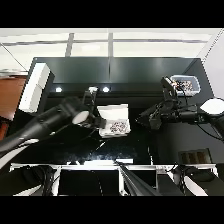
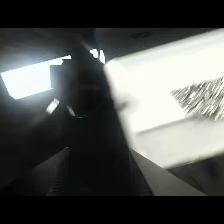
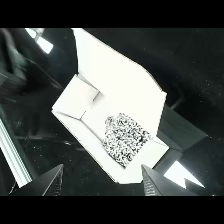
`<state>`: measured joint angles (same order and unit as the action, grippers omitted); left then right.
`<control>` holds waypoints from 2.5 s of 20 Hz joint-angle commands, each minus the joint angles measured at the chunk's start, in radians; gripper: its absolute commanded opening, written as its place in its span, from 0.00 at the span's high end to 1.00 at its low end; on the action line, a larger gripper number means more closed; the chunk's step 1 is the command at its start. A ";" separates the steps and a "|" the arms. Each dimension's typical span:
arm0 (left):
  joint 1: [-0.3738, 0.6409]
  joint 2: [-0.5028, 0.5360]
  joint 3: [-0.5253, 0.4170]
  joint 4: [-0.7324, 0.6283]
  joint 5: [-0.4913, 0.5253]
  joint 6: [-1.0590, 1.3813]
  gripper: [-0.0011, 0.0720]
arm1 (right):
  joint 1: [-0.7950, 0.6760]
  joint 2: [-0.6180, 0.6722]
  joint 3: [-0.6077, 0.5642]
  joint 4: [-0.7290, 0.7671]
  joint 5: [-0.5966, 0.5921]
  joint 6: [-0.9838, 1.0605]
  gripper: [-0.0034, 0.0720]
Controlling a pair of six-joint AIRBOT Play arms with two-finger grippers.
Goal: Fold the box and place the chain.
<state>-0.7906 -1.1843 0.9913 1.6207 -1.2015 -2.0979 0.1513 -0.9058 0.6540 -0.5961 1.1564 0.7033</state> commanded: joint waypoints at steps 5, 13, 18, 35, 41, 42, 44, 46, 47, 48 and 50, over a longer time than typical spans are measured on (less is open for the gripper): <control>0.264 0.247 -0.070 -0.164 -0.073 0.582 0.38 | 0.000 0.000 0.001 -0.003 0.000 0.000 0.21; 0.460 0.188 -0.214 -0.494 -0.028 1.136 0.01 | 0.000 0.000 0.001 -0.003 0.000 0.000 0.21; 0.459 0.161 -0.274 -0.481 -0.002 1.257 0.01 | 0.000 0.000 0.001 -0.003 0.001 0.001 0.21; 0.789 0.117 -0.394 -0.957 -0.020 1.801 0.03 | 0.000 0.000 0.001 -0.002 0.002 0.021 0.21; 0.732 0.106 -0.417 -0.982 0.034 1.863 0.03 | 0.000 0.000 0.001 -0.002 0.002 0.021 0.21; 0.719 0.107 -0.432 -0.983 0.034 1.862 0.03 | 0.000 0.000 0.001 -0.002 0.002 0.021 0.21; 0.703 0.110 -0.481 -1.011 0.047 1.859 0.04 | 0.000 0.000 0.001 -0.002 0.002 0.021 0.21; 0.703 0.123 -0.544 -1.092 0.059 1.860 0.04 | 0.000 0.000 0.001 -0.002 0.002 0.023 0.21; 0.703 0.142 -0.574 -1.128 0.085 1.875 0.04 | 0.000 0.000 0.001 -0.002 0.002 0.023 0.21; 0.703 0.162 -0.597 -1.155 0.114 1.897 0.04 | 0.000 0.000 0.001 -0.002 0.002 0.022 0.21; 0.702 0.183 -0.620 -1.199 0.134 1.981 0.04 | 0.000 0.000 0.001 -0.002 -0.002 0.022 0.21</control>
<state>-0.0841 -1.0294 0.4198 0.5060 -1.1091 -0.1997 0.1513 -0.9058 0.6540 -0.5980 1.1580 0.7246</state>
